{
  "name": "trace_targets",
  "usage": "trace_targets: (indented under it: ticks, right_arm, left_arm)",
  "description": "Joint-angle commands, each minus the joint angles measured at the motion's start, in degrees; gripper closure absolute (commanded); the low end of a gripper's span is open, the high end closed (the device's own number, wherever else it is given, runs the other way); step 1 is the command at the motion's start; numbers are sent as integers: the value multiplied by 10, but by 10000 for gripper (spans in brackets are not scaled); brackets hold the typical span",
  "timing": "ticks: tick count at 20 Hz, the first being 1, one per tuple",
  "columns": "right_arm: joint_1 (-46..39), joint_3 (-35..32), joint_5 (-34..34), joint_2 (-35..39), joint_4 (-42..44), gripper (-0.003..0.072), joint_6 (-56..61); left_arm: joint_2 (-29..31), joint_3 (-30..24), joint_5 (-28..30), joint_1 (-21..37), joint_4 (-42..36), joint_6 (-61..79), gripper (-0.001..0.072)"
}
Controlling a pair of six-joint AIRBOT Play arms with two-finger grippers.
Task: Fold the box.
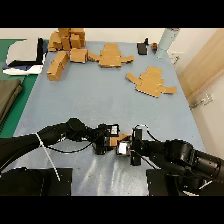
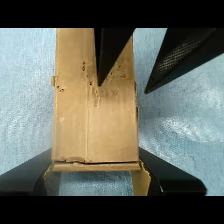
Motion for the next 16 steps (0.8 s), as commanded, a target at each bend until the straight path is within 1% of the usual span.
trace_targets:
  ticks: [1, 6, 7, 8, 9, 16]
  right_arm:
    - [0, 4, 0, -1, -8, 475, 0]
    - [0, 3, -2, -2, -7, 490, 1]
    - [0, 3, -5, -3, -7, 520, 1]
    - [0, 3, -9, -5, -7, 642, 2]
    - [0, 3, -11, -8, -6, 680, 2]
    - [0, 3, -12, -19, -3, 680, 2]
  left_arm:
    - [0, 0, 0, 0, 0, 0, 295]
    - [0, 0, 0, 0, 0, 0, 294]
    - [0, 0, 0, 0, 0, 0, 294]
    - [0, 0, 0, 0, 0, 0, 295]
    - [0, 0, 0, 0, 0, 0, 294]
    - [0, 0, 0, 0, 0, 0, 294]
